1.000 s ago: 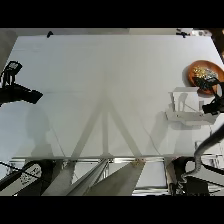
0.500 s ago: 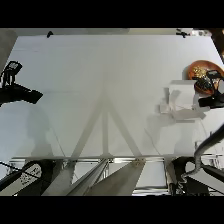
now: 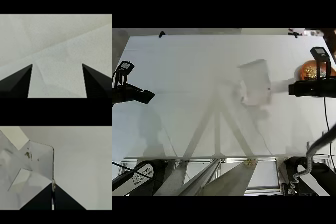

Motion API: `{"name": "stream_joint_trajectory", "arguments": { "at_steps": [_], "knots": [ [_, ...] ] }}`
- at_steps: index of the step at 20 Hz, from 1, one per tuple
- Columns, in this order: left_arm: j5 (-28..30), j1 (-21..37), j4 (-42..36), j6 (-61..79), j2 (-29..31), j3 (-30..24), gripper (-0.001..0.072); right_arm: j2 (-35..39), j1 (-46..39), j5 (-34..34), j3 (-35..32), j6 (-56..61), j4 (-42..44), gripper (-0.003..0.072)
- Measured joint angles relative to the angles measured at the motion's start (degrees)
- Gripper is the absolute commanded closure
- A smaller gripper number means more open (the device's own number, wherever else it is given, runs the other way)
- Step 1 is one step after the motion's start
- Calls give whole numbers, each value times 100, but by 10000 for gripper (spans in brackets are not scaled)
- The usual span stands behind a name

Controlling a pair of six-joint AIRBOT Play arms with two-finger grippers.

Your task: Fold the box and place the chain.

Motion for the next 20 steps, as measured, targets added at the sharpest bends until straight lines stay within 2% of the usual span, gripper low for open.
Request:
{"name": "stream_joint_trajectory", "arguments": {
  "at_steps": [5,13,16,20],
  "knots": [
    [0,0,0,0,0,0,13,356,282,319,0,-262,1862,678],
    [0,0,0,-2,0,0,13,437,348,1663,0,-1167,4509,679],
    [0,0,0,-2,0,0,13,437,350,1847,-2,-1296,4614,679],
    [2,0,0,-2,0,0,13,428,350,1587,-144,-1027,3628,679]
  ]
}}
